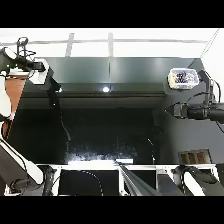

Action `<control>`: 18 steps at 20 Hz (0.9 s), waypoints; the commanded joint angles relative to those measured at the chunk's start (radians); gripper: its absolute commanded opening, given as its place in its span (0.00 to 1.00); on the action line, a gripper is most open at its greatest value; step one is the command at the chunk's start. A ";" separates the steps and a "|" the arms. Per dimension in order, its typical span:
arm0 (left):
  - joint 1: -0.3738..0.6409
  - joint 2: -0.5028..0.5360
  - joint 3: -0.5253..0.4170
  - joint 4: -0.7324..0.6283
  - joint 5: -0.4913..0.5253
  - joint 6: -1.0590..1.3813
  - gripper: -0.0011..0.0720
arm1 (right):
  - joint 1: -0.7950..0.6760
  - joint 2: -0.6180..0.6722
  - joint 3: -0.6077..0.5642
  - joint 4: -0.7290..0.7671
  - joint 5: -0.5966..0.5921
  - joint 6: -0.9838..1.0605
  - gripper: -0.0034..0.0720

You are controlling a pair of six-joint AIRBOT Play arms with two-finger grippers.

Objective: Fold the box and place the chain.

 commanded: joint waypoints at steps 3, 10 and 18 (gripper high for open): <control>-0.023 0.174 0.033 0.097 -0.064 -0.162 0.99 | -0.001 0.000 0.000 -0.001 0.006 -0.003 0.06; -0.094 0.553 -0.303 -0.245 -0.457 -0.245 0.05 | 0.003 0.047 0.003 -0.029 0.042 -0.089 0.06; -0.362 1.409 -1.359 -0.241 0.182 -0.183 0.06 | 0.014 0.247 -0.109 -0.143 -0.273 -0.318 0.06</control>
